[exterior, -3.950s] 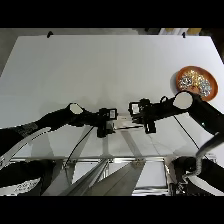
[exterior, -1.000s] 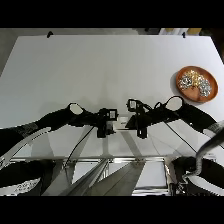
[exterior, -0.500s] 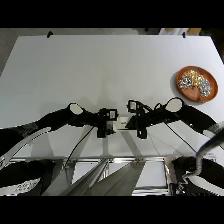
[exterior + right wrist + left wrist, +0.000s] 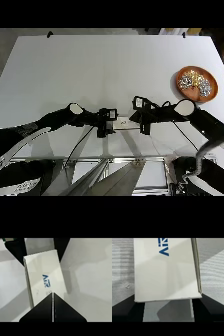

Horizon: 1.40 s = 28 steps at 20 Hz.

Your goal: Fold the box and place the chain.

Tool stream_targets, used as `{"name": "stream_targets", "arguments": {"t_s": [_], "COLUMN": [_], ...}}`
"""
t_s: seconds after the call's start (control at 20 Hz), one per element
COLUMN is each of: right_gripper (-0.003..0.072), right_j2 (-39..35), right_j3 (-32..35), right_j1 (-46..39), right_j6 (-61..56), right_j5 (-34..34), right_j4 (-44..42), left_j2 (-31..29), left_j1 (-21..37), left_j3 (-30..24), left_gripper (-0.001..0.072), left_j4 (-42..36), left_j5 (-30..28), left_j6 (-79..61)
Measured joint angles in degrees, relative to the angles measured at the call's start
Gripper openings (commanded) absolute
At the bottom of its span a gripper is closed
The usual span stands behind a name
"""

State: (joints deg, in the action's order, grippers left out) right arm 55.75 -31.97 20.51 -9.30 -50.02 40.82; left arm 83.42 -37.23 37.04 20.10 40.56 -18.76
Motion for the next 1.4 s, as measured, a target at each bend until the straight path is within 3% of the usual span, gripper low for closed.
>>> {"name": "stream_targets", "arguments": {"t_s": [0.15, 0.4, 0.55, 0.85, 1.4], "right_gripper": [0.0016, 0.0018, 0.0018, 0.0018, 0.0018], "right_j2": [-5.07, -8.48, -9.05, -9.38, -9.4], "right_j3": [-0.04, -0.04, -0.04, -0.04, -0.04], "right_j1": [-5.84, -16.0, -18.27, -19.5, -19.67], "right_j6": [-15.45, -49.46, -60.33, -67.36, -68.76], "right_j5": [-3.74, -14.97, -18.51, -20.81, -21.29], "right_j4": [6.21, 27.87, 36.04, 41.46, 42.62], "left_j2": [0.0, 0.0, 0.0, 0.0, 0.0], "left_j1": [0.0, 0.0, 0.0, 0.0, 0.0], "left_j3": [0.0, 0.0, 0.0, 0.0, 0.02], "left_gripper": [0.021, 0.021, 0.021, 0.021, 0.021], "left_j4": [0.02, 0.04, 0.04, 0.04, 0.07], "left_j5": [0.0, 0.0, 0.0, 0.0, 0.0], "left_j6": [-0.09, -0.09, -0.11, -0.11, -0.11]}}
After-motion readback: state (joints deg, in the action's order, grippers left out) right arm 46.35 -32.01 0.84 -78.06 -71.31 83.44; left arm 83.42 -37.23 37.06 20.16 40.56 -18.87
